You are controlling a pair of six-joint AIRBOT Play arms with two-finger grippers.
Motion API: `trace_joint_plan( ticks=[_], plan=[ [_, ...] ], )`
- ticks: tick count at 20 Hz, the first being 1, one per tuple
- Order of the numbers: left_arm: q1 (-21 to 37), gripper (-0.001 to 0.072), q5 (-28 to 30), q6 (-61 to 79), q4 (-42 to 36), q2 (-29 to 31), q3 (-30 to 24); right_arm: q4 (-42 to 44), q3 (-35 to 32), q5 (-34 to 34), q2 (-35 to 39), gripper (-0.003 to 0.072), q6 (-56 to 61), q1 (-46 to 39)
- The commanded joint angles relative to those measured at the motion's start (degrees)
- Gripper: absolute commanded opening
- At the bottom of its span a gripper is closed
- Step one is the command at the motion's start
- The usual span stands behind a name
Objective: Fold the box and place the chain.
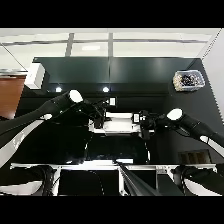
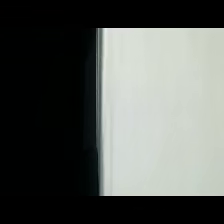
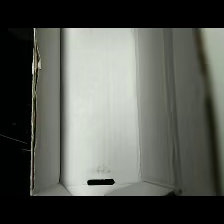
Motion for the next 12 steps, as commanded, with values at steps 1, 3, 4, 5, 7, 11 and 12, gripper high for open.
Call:
trace_joint_plan(
  ticks=[1,3,4,5,7,11,12],
  plan=[
    [-0.02,0.0025,-0.37,-0.04,0.07,-0.02,0.04,0.02,0.07,-0.02,-0.76,0.0698,-0.02,-0.04],
    [-0.02,0.0025,-0.37,-0.04,0.04,-0.02,0.04,0.00,0.09,-0.04,-0.76,0.0698,0.11,-0.04],
    [-0.02,0.0025,-0.37,-0.04,0.04,-0.02,0.04,0.02,0.09,-0.07,-0.76,0.0697,0.20,-0.04],
    [-0.02,0.0025,-0.39,-0.04,0.04,-0.02,0.04,0.00,0.09,-0.07,-0.76,0.0698,0.42,-0.04],
    [-0.02,0.0025,-0.37,-0.04,0.07,-0.02,0.04,-0.04,0.09,-0.13,-0.76,0.0697,0.68,-0.04],
    [-0.02,0.0025,-0.57,-0.04,0.07,-0.02,0.04,0.68,0.09,2.05,-0.68,0.0698,2.27,-1.49],
    [-0.02,0.0025,-0.52,-0.04,0.07,-0.02,0.04,1.53,0.13,2.01,-0.68,0.0698,2.27,-1.88]
  ],
)
